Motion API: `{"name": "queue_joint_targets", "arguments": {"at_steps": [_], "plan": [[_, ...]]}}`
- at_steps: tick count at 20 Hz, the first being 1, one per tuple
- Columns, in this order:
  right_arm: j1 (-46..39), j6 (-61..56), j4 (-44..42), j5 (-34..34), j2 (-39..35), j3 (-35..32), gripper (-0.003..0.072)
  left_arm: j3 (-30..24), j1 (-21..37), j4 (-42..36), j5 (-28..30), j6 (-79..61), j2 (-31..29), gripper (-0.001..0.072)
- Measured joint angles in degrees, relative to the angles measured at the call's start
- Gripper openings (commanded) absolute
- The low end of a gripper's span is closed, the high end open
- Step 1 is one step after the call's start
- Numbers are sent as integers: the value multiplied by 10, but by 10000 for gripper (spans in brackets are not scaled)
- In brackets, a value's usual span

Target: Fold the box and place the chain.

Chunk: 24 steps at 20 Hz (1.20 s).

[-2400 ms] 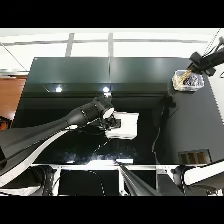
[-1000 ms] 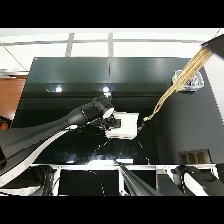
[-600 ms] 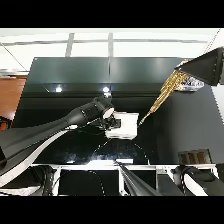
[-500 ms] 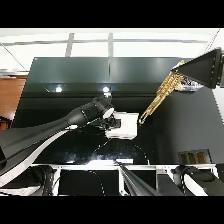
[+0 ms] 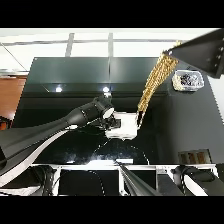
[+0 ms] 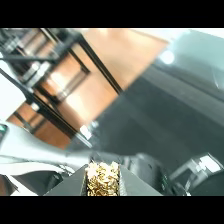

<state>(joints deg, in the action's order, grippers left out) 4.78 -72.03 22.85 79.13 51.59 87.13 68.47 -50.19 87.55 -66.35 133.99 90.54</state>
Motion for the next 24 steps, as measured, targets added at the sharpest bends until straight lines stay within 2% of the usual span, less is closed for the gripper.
{"name": "queue_joint_targets", "arguments": {"at_steps": [6, 9, 17, 24], "plan": [[2, 6, -19, -31, 1, -1, 7, 0, 0, 0, 0, 0, 0, 26], [10, 0, 12, -18, 1, -20, 7, 0, 0, 0, 0, 0, 0, 26], [69, -24, 114, -23, 1, -202, 7, 0, 0, 0, 0, 0, 0, 26], [77, -45, 177, -29, 1, -303, 9, 0, 0, 0, 0, 0, 0, 26]]}}
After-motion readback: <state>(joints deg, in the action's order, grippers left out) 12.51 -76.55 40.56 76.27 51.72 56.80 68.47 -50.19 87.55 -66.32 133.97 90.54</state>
